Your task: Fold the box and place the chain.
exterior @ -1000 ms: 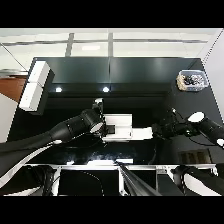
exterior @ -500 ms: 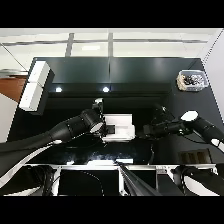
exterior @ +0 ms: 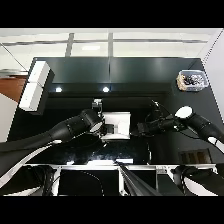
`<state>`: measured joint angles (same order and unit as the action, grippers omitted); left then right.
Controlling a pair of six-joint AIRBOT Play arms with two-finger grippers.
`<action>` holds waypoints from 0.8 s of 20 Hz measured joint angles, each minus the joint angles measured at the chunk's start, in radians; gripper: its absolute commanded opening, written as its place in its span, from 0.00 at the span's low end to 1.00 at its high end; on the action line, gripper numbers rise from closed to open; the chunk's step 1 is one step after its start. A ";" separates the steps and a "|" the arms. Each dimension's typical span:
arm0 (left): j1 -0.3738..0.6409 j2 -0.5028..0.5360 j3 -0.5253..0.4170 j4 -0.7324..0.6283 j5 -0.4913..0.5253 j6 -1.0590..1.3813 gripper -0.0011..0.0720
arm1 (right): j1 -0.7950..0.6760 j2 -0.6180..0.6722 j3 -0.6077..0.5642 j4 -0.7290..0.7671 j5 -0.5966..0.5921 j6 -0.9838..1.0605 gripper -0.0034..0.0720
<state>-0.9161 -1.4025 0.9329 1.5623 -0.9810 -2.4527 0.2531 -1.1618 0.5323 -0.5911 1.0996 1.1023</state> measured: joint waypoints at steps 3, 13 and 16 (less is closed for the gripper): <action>0.000 0.000 0.000 -0.002 0.000 0.000 0.06 | 0.004 0.000 0.002 -0.027 0.003 0.002 0.79; 0.000 0.000 0.000 -0.008 -0.014 0.000 0.06 | -0.113 0.003 0.004 -0.064 0.113 -0.008 0.79; 0.000 0.000 0.000 -0.006 -0.017 0.000 0.06 | -0.129 0.006 0.004 -0.056 0.143 -0.016 0.76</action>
<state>-0.9161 -1.4025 0.9333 1.5558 -0.9977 -2.4531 0.1246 -1.1561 0.5362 -0.6472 1.2423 1.0863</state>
